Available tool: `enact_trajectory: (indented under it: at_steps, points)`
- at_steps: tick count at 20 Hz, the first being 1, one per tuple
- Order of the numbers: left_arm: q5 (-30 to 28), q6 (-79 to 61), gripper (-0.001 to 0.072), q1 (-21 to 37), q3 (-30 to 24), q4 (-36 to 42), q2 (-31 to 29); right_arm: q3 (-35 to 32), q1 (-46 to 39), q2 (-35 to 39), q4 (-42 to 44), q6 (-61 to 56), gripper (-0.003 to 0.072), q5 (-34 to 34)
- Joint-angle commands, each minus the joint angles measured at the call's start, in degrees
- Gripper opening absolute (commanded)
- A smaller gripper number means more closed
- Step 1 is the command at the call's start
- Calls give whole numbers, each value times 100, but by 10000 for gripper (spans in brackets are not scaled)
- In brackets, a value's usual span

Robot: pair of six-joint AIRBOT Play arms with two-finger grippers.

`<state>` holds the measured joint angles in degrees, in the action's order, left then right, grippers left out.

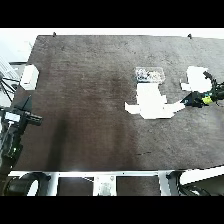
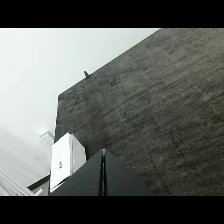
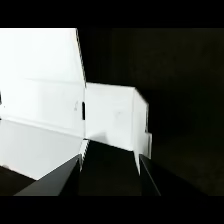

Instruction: Fold the box and place the chain.

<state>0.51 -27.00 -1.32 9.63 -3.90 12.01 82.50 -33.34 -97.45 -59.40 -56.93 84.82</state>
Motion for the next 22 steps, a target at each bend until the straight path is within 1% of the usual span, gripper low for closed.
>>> enact_trajectory:
  at_steps: [1, 4, 7, 9, 13, 17, 19, 20, 21, 22]
  points:
    - [-2, -2, 21, 2, 4, -2, -4, 448, 55, -107, -138, -153, 435, -22]
    - [0, -2, 21, 2, 4, -2, -4, 713, 55, -109, -184, -190, 434, -33]
    - [0, -2, 21, 2, 4, -2, -4, 730, 55, -168, -452, -251, 435, -76]
    - [0, -2, 21, 2, 4, -2, -4, 691, 55, -350, -444, -267, 435, -48]
    - [0, -2, 21, 2, 4, -2, -4, 542, 131, -772, 114, -90, 435, 197]
    - [0, -2, 21, 2, 4, -2, -4, 533, 227, -1067, 166, -66, 434, 553]
    - [0, -2, 21, 2, 4, -2, -4, 442, 254, -1134, 459, 66, 432, 669]
    - [2, -2, 21, 2, 4, -2, -4, 393, 269, -1174, 557, 186, 401, 669]
    - [2, -2, 21, 2, 4, -2, -4, 341, 273, -1202, 638, 219, 355, 671]
    - [0, -2, 21, 0, 4, -2, -4, 258, 273, -1231, 734, 223, 291, 678]
